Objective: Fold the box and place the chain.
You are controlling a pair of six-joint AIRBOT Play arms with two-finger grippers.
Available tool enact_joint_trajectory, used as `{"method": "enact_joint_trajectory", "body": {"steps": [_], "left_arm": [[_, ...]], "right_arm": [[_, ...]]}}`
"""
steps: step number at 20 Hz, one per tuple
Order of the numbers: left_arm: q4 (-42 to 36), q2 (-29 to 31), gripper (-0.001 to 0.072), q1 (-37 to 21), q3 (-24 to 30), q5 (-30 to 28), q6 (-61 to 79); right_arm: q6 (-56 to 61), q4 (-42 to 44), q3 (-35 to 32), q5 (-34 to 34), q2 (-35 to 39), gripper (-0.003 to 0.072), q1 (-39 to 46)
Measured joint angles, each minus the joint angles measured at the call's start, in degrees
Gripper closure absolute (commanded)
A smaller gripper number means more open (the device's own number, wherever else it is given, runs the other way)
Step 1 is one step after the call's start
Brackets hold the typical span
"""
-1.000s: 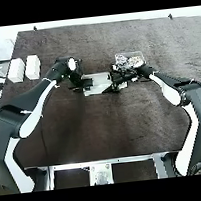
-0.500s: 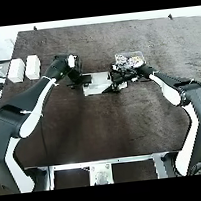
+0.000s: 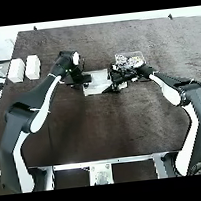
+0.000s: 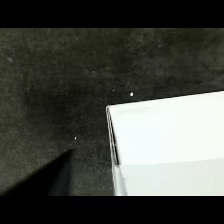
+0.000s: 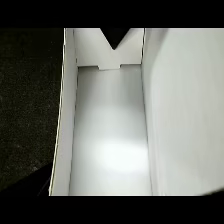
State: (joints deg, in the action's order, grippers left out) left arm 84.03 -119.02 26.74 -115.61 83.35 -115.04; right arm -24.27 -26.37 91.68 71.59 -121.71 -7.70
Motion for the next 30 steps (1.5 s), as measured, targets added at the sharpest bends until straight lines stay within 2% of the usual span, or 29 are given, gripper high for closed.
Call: {"method": "enact_joint_trajectory", "body": {"steps": [4,5,6,13,14,15,21,26,30], "left_arm": [[1.66,-1.66,0.0500,0.50,-1.79,3.63,-0.28],[1.73,-1.97,0.0539,0.50,-1.99,4.13,-0.28],[1.86,-2.10,0.0684,0.57,-2.10,4.33,-0.26],[2.51,-2.49,0.0685,0.61,-2.38,5.03,1.79],[2.56,-2.49,0.0474,0.61,-2.38,4.96,2.12],[3.41,-2.49,0.0197,0.66,-2.36,4.96,2.93],[3.45,-0.74,0.0188,0.46,-2.34,5.29,5.97],[0.98,3.61,0.0188,-1.40,-2.34,8.87,15.30],[-10.73,6.64,0.0189,-6.10,-1.51,10.62,34.27]], "right_arm": [[-0.04,0.02,-0.02,0.07,-0.04,0.0210,-0.07],[-0.04,0.02,-0.02,0.09,-0.04,0.0210,-0.04],[-0.04,0.04,-0.02,0.11,-0.07,0.0210,-0.02],[0.13,0.07,-0.04,0.22,-0.07,0.0210,0.00],[0.09,0.04,-0.04,0.20,-0.07,0.0210,0.00],[-0.26,0.02,-0.02,0.02,-0.04,0.0210,0.02],[-0.09,-0.09,-0.02,-0.22,0.00,0.0210,0.11],[-0.07,-0.04,-0.02,-0.13,0.00,0.0210,0.11],[-0.04,-0.04,-0.02,-0.09,0.00,0.0210,0.11]]}}
